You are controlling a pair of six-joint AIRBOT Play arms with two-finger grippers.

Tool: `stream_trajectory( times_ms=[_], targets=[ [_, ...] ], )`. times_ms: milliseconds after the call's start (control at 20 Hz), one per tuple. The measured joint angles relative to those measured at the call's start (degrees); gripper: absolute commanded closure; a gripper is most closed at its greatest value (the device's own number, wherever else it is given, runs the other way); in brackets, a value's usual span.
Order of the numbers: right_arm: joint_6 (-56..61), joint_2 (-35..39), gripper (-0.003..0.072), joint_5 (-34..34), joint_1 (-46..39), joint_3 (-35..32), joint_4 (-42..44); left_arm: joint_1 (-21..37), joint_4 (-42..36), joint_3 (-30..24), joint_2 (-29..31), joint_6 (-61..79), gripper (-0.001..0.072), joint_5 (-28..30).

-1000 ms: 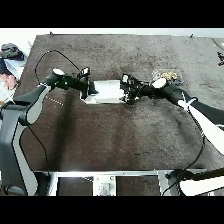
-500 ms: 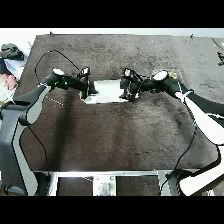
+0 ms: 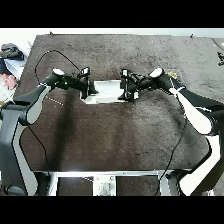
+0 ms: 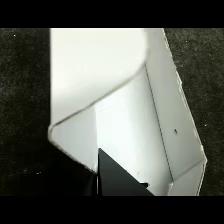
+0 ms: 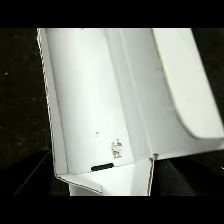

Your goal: Fold the box and place the chain.

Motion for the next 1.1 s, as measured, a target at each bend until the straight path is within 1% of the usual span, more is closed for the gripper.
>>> stream_trajectory(
  times_ms=[200,250,450,1100],
  targets=[
    [0.0,-4.3,-0.0012,4.8,-0.5,5.0,-0.8,0.0,0.0,0.0,0.0,0.0,0.0698,0.0],
    [0.0,-5.2,0.0005,5.6,-0.5,6.0,-0.9,0.0,0.0,0.0,0.0,0.0,0.0698,0.0],
    [0.0,-7.8,0.0005,7.5,-0.7,8.7,-1.0,0.0,0.0,0.0,0.0,0.0,0.0698,0.0],
    [-0.2,-9.6,0.0006,8.6,-0.3,9.9,-0.1,0.0,0.0,0.0,0.0,0.0,0.0698,-0.2]
  ],
)
